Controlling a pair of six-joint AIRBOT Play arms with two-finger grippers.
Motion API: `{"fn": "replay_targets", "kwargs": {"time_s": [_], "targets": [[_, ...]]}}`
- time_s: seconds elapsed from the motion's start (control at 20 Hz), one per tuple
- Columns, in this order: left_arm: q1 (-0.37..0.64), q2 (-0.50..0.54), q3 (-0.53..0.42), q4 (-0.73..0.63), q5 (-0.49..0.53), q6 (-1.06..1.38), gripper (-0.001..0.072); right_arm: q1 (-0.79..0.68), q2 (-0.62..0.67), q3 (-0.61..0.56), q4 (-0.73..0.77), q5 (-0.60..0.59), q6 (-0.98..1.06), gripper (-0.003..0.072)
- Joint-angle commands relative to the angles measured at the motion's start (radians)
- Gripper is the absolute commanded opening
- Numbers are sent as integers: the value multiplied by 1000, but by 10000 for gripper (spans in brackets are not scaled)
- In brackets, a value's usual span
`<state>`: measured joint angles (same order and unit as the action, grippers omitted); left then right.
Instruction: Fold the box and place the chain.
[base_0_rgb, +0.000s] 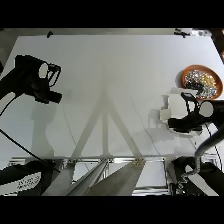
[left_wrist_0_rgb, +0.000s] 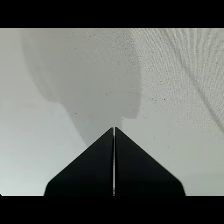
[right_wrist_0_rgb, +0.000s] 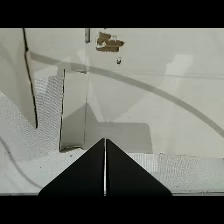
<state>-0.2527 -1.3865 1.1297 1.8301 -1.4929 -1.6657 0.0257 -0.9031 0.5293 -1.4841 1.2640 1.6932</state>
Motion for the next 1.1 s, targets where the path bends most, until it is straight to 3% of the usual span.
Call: {"fn": "replay_targets", "kwargs": {"time_s": [0.0, 0.4, 0.55, 0.75, 1.0, 1.05], "targets": [[1, 0, 0, 0, 0, 0, 11, -1, 0, 0, 0, 0, 0, 10], [1, 0, 0, 0, 0, 0, 11, -1, 0, 0, -2, -70, 40, 13], [1, 0, 0, 0, 0, 0, 11, -1, 0, 37, 50, -28, -41, 13], [1, 0, 0, 0, 0, 0, 11, -11, -1, 234, 11, 56, -150, 13], [1, 0, 0, 0, 0, 0, 11, -214, -52, 496, -309, 241, -184, 17], [1, 0, 0, 0, 0, 0, 11, -267, -66, 511, -336, 256, -215, 160]]}}
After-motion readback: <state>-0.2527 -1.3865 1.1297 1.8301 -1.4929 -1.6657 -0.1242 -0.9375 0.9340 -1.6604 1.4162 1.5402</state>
